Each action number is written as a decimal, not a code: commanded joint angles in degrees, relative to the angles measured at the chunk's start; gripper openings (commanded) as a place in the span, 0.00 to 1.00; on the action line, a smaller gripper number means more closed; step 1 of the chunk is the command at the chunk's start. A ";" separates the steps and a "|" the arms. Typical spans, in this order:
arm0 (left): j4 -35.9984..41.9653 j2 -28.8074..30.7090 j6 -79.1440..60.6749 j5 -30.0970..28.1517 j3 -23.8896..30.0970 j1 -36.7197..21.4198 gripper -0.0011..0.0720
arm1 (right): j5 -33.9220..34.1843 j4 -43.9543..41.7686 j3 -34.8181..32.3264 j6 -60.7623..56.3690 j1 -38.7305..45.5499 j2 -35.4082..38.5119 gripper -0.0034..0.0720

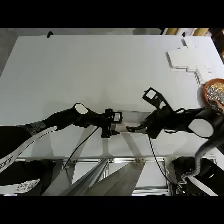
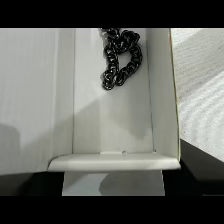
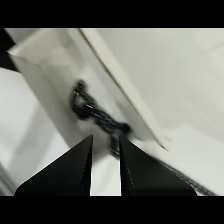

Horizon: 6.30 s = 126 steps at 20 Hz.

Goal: Fold the box and place the chain.

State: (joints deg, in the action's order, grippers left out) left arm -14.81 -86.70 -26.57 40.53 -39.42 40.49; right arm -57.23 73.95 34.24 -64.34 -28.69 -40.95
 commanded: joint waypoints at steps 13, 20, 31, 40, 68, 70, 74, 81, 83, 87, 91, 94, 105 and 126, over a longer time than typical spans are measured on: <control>-0.02 0.00 -0.02 0.00 -0.02 -0.04 0.36 | -4.15 -1.84 -1.99 57.27 13.33 -14.69 0.27; 0.00 0.00 -0.02 0.00 -0.02 -0.04 0.36 | -0.11 -5.46 -2.10 61.72 13.33 -19.96 0.28; -0.02 0.00 -0.02 -0.02 -0.02 -0.04 0.36 | 0.92 6.93 -3.26 50.25 13.35 -15.56 0.07; 0.00 0.00 -0.02 0.00 -0.02 -0.04 0.36 | -0.72 -19.54 -3.26 45.33 13.16 4.44 0.07; 0.00 0.00 -0.02 -0.02 -0.02 -0.04 0.36 | -4.50 -7.74 -1.81 42.38 12.24 2.71 0.31; -0.02 0.00 -0.02 0.00 -0.02 -0.04 0.36 | -0.81 -7.56 -3.85 42.40 14.80 2.36 0.31; -0.02 0.00 -0.02 -0.02 -0.02 -0.04 0.36 | -0.39 -7.39 -8.90 49.11 14.88 0.39 0.40; 0.00 0.00 -0.02 -0.02 -0.02 -0.04 0.36 | 5.75 -9.53 -15.89 57.88 14.36 -1.92 0.47; -0.02 0.00 -0.02 0.00 -0.02 -0.04 0.36 | 8.35 -11.28 -16.15 60.08 12.96 -2.75 0.47; -0.02 0.00 -0.02 -0.02 -0.02 -0.04 0.36 | 12.07 -12.70 -16.15 60.61 10.78 -6.05 0.46; -0.02 0.00 -0.02 0.00 -0.02 -0.04 0.36 | 12.74 -12.74 -16.15 60.59 10.78 -8.24 0.37; -0.02 0.00 -0.02 0.00 -0.02 -0.04 0.36 | 10.19 -10.25 -16.15 59.78 10.78 -7.98 0.07; -0.02 0.00 -0.02 -0.02 -0.02 -0.04 0.36 | 4.76 -3.65 -16.15 44.68 10.78 12.50 0.07; -0.02 0.00 -0.02 -0.02 -0.02 -0.04 0.36 | 3.02 -36.39 -10.36 51.04 10.80 -1.55 0.35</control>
State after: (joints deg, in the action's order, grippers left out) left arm -14.81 -86.70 -26.57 40.53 -39.42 40.49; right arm -51.99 32.62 21.52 -13.47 -17.85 -40.99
